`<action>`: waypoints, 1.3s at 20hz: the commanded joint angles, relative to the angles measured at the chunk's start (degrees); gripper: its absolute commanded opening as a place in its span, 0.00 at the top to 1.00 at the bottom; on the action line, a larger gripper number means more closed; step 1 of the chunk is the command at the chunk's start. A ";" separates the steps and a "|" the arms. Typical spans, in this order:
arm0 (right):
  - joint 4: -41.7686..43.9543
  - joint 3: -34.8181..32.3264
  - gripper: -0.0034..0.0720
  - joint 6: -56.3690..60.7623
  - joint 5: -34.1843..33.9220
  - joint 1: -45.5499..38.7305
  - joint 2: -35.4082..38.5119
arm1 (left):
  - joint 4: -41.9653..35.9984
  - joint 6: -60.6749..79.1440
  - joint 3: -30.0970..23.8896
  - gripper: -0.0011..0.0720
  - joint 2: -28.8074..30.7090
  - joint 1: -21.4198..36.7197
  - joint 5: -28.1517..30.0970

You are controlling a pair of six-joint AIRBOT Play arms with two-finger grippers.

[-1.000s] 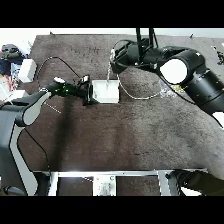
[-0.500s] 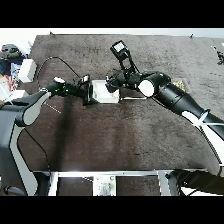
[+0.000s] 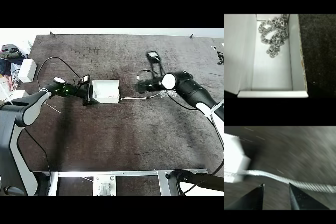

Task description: Fold the box and place the chain.

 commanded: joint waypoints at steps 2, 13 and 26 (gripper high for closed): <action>0.13 -7.74 0.50 12.04 -1.05 -10.75 0.13 | 0.02 0.02 -0.02 0.67 0.00 0.00 0.02; 11.47 -11.69 0.42 14.84 -21.55 -14.12 -8.59 | 0.02 0.02 -0.02 0.67 0.00 0.00 0.00; 12.72 -8.24 0.93 9.62 -21.07 -4.24 2.01 | 0.02 0.02 -0.02 0.67 0.00 0.00 0.00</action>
